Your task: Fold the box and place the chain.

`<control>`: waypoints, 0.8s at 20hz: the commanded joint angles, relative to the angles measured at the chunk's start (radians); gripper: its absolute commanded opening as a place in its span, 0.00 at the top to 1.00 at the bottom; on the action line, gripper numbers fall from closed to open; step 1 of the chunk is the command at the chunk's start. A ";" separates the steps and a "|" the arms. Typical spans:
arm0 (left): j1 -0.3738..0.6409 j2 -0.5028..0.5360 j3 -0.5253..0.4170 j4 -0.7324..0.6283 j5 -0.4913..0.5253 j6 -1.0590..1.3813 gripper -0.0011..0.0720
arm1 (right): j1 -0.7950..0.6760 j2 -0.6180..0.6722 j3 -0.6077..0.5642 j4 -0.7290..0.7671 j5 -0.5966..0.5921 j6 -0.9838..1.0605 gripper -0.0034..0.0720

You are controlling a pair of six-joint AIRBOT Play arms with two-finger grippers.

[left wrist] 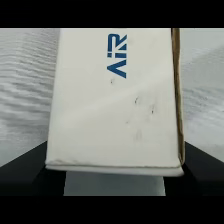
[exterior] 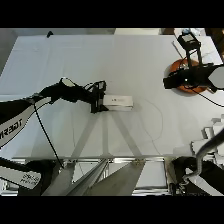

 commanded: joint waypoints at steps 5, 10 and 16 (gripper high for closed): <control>0.000 0.098 0.000 -0.018 0.060 -0.130 0.98 | -0.001 0.001 0.001 0.002 0.000 0.001 0.93; 0.000 0.295 0.000 0.049 0.253 -0.398 0.98 | -0.001 0.001 0.001 0.002 0.000 0.001 0.93; 0.000 0.603 0.000 0.247 0.360 -0.770 0.98 | -0.001 0.001 0.001 0.002 0.000 0.001 0.93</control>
